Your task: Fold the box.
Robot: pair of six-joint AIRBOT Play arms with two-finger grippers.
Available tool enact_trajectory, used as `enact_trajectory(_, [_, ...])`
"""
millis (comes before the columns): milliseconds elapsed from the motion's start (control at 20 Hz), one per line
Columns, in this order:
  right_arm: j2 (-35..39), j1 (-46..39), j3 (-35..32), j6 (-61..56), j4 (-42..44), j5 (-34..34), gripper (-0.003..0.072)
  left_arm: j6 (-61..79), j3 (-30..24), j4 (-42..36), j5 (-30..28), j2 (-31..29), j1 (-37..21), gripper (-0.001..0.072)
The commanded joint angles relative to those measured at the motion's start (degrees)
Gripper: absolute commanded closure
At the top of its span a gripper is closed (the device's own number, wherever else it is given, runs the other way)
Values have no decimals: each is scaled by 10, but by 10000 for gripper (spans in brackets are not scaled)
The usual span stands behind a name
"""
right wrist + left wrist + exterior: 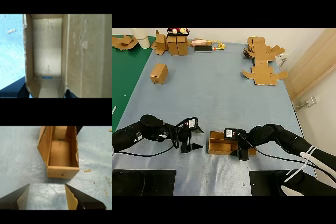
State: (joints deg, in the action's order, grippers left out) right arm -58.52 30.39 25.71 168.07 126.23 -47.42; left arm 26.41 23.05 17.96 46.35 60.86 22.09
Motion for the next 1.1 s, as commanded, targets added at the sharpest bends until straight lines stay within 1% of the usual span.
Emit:
enact_trajectory(0, [0, 0, 0, 0, 0, -2, 185, -55, 0, 44, -24, -1, 19, 35])
enact_trajectory(200, [0, 0, 0, 0, 0, -2, 184, -55, 1, 46, -29, -1, 43, 35])
enact_trajectory(350, [0, 0, 0, 0, 0, -2, 185, -56, 1, 46, -28, -2, 44, 36])
enact_trajectory(550, [0, 0, 0, 0, 0, -2, 185, -88, 1, 58, -5, -25, 44, 36])
enact_trajectory(750, [0, 0, 0, 0, 0, -2, 185, -218, 1, 151, 0, -75, 44, 36])
enact_trajectory(800, [0, 0, 0, 0, 0, -2, 185, -248, 2, 156, 8, -90, 44, 36])
enact_trajectory(900, [0, 0, 0, 0, 0, -2, 185, -289, 6, 138, 12, -113, 52, 37])
enact_trajectory(950, [0, 0, 0, 0, 0, -2, 185, -304, 6, 125, 12, -117, 60, 37])
enact_trajectory(1050, [0, 0, 0, 0, 0, -2, 185, -308, 6, 125, 11, -108, 85, 37])
